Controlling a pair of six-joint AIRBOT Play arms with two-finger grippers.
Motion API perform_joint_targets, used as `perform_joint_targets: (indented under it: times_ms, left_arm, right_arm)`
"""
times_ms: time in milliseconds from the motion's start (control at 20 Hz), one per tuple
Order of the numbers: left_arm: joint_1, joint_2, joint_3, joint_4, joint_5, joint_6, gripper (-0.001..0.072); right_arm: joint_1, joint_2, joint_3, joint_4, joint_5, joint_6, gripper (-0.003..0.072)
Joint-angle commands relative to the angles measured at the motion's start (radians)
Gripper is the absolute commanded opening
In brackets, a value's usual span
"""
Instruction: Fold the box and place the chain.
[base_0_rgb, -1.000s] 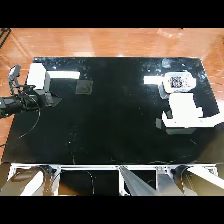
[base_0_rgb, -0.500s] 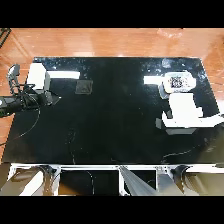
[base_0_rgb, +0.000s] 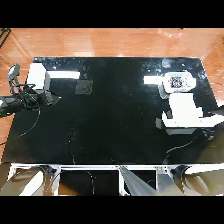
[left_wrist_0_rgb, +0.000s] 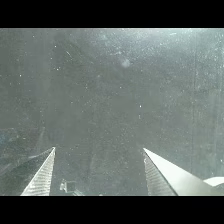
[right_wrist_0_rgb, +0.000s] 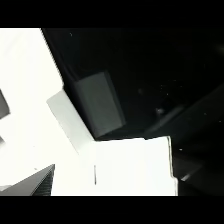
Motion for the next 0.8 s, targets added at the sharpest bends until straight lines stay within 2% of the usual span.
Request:
perform_joint_targets:
  times_ms: [0, 50, 100, 400, 450, 500, 550, 750]
  left_arm:
    - [0.001, -0.002, 0.000, 0.000, -0.002, -0.001, 0.0641]
    - [0.001, -0.002, 0.000, 0.000, -0.002, -0.001, 0.0641]
    - [0.001, -0.002, 0.000, 0.000, -0.002, -0.001, 0.0641]
    - [0.001, -0.002, 0.000, 0.000, -0.005, -0.001, 0.0641]
    - [0.001, -0.002, 0.000, 0.000, -0.005, -0.002, 0.0641]
    - [0.001, -0.002, 0.000, 0.000, -0.005, -0.003, 0.0641]
    - [0.001, -0.002, 0.000, 0.000, -0.005, -0.003, 0.0641]
    - [0.001, -0.002, 0.000, -0.004, -0.006, -0.004, 0.0641]
  right_arm:
    - [0.025, -0.010, 0.010, -0.044, -0.007, 0.019, 0.0678]
    - [0.030, -0.010, 0.010, -0.052, -0.011, 0.018, 0.0487]
    - [0.033, -0.010, 0.010, -0.054, -0.011, 0.017, 0.0356]
    - [0.035, -0.010, 0.009, -0.053, -0.019, -0.002, 0.0364]
    - [0.034, -0.010, 0.008, -0.052, -0.026, -0.021, 0.0245]
    - [0.034, -0.010, 0.007, -0.046, -0.033, -0.033, 0.0055]
    - [0.034, -0.010, 0.007, -0.040, -0.045, -0.048, 0.0026]
    - [0.039, -0.004, -0.011, 0.122, -0.121, -0.076, 0.0027]
